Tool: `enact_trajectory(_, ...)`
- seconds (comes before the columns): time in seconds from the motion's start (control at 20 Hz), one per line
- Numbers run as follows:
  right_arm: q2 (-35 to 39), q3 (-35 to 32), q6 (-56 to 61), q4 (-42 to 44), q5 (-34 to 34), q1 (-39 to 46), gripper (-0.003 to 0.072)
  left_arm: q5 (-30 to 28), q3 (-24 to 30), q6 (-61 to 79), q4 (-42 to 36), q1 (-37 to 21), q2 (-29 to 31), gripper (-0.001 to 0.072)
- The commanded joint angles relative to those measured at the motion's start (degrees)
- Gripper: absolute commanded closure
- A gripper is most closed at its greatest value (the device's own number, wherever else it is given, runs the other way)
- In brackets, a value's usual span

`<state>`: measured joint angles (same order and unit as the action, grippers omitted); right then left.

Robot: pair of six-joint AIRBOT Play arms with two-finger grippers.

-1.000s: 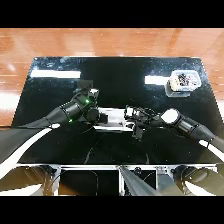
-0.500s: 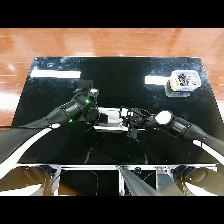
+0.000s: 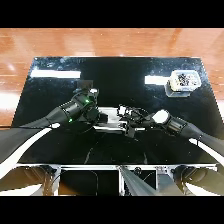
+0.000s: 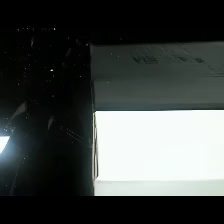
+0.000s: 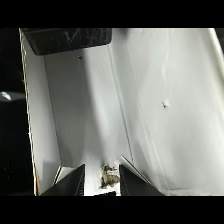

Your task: Fold the box and place the chain.

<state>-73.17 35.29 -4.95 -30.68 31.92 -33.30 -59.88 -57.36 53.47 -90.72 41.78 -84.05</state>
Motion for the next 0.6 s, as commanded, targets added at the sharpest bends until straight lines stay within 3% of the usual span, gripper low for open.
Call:
enact_trajectory(0.0, -0.2, 0.07, 0.0, 0.31, 0.0, -0.02, 0.0387, -0.11, 0.04, 0.07, -0.04, 0.0, -0.04, 0.0688)
enact_trajectory(0.1, -0.2, 0.07, 0.0, 0.24, 0.0, -0.02, 0.0392, -0.11, 0.04, 0.07, -0.04, 0.0, -0.04, 0.0688)
enact_trajectory(0.2, -0.2, 0.07, 0.0, 0.24, 0.02, -0.02, 0.0499, -0.11, 0.04, 0.07, -0.04, 0.0, -0.04, 0.0688)
enact_trajectory(0.25, -0.2, 0.07, 0.0, 0.24, 0.04, -0.02, 0.0499, -0.09, 0.04, 0.07, -0.04, 0.0, -0.04, 0.0688)
enact_trajectory(0.3, -0.2, 0.07, 0.02, 0.26, 0.02, -0.02, 0.0488, -0.09, 0.04, 0.07, -0.07, 0.0, -0.04, 0.0688)
enact_trajectory(0.4, -0.2, 0.07, 0.02, 0.31, 0.0, -0.02, 0.0257, -0.09, 0.04, 0.07, -0.22, 0.0, -0.04, 0.0688)
enact_trajectory(0.55, -0.2, 0.07, 0.02, 0.28, 0.0, -0.02, 0.0282, -0.11, 0.04, 0.09, -0.22, 0.0, -0.04, 0.0688)
